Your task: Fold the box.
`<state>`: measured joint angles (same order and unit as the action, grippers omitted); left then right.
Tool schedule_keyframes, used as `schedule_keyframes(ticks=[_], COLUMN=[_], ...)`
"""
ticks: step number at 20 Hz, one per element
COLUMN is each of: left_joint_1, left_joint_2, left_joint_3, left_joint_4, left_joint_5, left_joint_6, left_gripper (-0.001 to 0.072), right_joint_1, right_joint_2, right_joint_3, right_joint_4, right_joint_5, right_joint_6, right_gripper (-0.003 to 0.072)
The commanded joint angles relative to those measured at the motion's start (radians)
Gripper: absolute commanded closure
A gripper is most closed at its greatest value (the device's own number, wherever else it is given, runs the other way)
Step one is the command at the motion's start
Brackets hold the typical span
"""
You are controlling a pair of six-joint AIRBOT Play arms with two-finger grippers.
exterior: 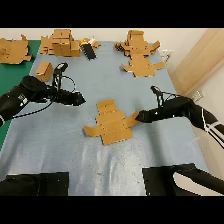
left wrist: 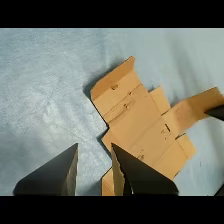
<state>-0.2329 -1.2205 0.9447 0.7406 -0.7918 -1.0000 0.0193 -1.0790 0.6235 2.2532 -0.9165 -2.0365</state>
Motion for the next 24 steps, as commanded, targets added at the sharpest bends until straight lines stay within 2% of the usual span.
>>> schedule_keyframes(ticks=[1, 4, 6, 10, 14, 24], left_joint_1=[0.003, 0.003, 0.003, 0.004, 0.004, 0.063], left_joint_2=[0.000, 0.000, 0.000, 0.000, 0.000, -0.003], left_joint_3=[0.000, 0.000, 0.000, 0.000, 0.000, 0.000], left_joint_4=[0.000, 0.000, 0.000, 0.001, 0.027, 0.016], left_joint_5=[-0.026, -0.027, -0.027, -0.028, -0.045, -0.149], left_joint_6=[0.009, 0.009, 0.009, 0.017, 0.018, 0.055], left_gripper=[0.0390, 0.0390, 0.0390, 0.0390, 0.0390, 0.0380], right_joint_1=[0.017, 0.003, 0.002, 0.006, 0.035, 0.075], right_joint_2=[0.039, -0.005, -0.054, -0.176, -0.215, -0.258], right_joint_3=[-0.029, 0.047, 0.115, 0.224, 0.233, 0.233], right_joint_4=[-0.151, -0.274, -0.272, -0.256, -0.174, -0.159], right_joint_5=[0.034, 0.033, 0.025, -0.087, -0.162, -0.170], right_joint_6=[0.079, 0.122, 0.115, 0.090, 0.021, 0.003], right_gripper=[0.0360, 0.0360, 0.0360, 0.0360, 0.0362, 0.0407])
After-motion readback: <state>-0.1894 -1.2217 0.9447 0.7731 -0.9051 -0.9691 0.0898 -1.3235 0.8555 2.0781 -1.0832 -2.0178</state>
